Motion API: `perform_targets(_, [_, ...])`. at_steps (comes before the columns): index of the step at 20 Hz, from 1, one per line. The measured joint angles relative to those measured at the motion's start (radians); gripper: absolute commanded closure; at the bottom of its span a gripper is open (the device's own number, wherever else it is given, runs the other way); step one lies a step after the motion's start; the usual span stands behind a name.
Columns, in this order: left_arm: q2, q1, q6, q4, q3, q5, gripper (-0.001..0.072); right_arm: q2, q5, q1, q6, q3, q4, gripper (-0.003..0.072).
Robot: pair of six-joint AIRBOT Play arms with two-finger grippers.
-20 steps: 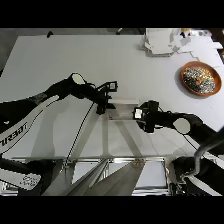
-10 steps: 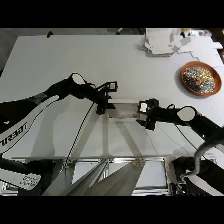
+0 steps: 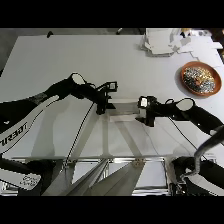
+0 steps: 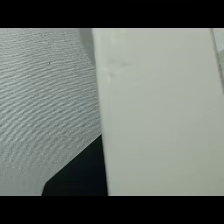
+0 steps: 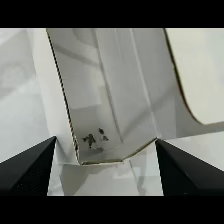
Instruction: Fold the box and place the chain.
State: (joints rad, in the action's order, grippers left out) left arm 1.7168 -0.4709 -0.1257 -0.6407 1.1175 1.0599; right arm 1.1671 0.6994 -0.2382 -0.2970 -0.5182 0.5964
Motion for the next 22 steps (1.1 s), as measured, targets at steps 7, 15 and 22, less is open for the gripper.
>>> perform_targets(7, [0.0,0.0,-0.001,0.0,0.0,0.0,0.0699,0.068,0.031,0.003,-0.077,-0.019,-0.002,0.0037])
perform_targets(15, [0.0,0.0,0.0,0.0,0.0,0.002,0.0699,0.091,0.006,0.003,-0.151,-0.024,0.001,0.0044])
perform_targets(22, [0.0,0.0,0.0,0.001,0.0,0.0,0.0699,0.093,-0.009,0.0,-0.172,-0.023,-0.004,0.0043])
